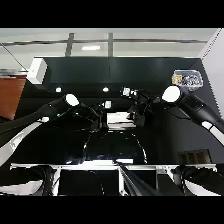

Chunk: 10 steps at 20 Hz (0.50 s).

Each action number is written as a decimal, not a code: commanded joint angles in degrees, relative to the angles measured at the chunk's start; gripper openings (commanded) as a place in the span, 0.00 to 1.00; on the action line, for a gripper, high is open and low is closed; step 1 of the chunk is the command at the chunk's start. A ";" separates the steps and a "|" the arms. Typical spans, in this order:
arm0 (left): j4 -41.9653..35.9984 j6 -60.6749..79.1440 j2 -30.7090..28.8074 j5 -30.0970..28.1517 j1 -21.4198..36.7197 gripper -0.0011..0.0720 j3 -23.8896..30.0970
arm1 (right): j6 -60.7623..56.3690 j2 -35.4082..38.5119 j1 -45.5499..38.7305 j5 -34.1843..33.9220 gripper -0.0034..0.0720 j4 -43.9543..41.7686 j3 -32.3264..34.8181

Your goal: Fold the box and place the chain.

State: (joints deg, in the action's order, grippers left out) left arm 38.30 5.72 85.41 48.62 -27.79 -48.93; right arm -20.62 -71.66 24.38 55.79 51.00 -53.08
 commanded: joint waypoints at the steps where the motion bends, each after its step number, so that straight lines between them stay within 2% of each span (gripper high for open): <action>1: 0.00 0.02 0.00 0.00 -0.04 0.58 -0.02 | -0.20 -0.11 0.04 0.31 0.44 0.00 0.52; 7: 0.00 0.02 0.00 0.00 -0.04 0.58 -0.02 | -0.42 -0.09 0.02 0.96 0.44 -0.22 1.53; 9: 0.00 0.02 0.00 0.00 -0.04 0.58 -0.02 | -0.50 -0.09 0.02 0.92 0.55 -0.48 1.53; 10: 0.00 0.02 0.00 0.00 -0.04 0.57 -0.02 | -0.63 -0.09 0.02 0.94 0.55 -0.48 1.53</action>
State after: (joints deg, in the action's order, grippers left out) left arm 38.33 5.82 85.41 48.86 -27.81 -48.93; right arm -21.04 -71.77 24.38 56.45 50.83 -51.62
